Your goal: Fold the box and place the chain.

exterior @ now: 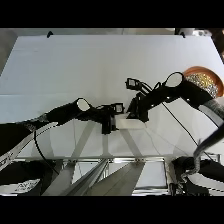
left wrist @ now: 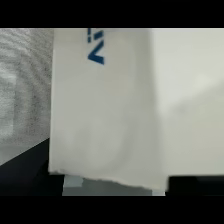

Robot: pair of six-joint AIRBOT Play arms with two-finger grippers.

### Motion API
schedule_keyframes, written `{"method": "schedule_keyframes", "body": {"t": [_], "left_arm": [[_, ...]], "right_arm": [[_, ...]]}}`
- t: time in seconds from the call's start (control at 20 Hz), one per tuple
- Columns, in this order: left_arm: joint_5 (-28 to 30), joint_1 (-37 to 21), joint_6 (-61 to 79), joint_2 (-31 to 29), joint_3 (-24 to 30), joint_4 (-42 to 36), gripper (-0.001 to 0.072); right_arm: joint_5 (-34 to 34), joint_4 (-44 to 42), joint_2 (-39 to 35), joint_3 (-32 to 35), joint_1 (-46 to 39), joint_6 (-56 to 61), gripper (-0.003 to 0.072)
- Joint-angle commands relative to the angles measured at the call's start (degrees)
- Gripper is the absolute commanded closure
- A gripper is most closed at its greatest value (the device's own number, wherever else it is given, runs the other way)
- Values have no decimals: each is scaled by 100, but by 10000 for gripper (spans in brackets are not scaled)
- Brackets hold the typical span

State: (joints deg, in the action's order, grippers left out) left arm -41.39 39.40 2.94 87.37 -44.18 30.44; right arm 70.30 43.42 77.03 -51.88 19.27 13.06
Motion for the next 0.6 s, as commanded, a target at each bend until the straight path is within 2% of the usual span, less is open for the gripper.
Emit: {"method": "schedule_keyframes", "body": {"t": [0.0, 0.2, 0.35, 0.55], "left_arm": [[-2, -2, 2, -2, 2, 2, 337], [0, -2, 2, -2, 0, 2, 337], [0, -2, 2, -2, 2, 2, 337], [0, -2, 2, -2, 2, 2, 337]], "right_arm": [[-372, 361, -149, 254, 162, 15, 342], [-1014, 455, -866, 691, 247, 13, 342], [-1102, 452, -1349, 809, 247, 13, 342], [-1067, 306, -1488, 944, 247, 20, 348]]}}
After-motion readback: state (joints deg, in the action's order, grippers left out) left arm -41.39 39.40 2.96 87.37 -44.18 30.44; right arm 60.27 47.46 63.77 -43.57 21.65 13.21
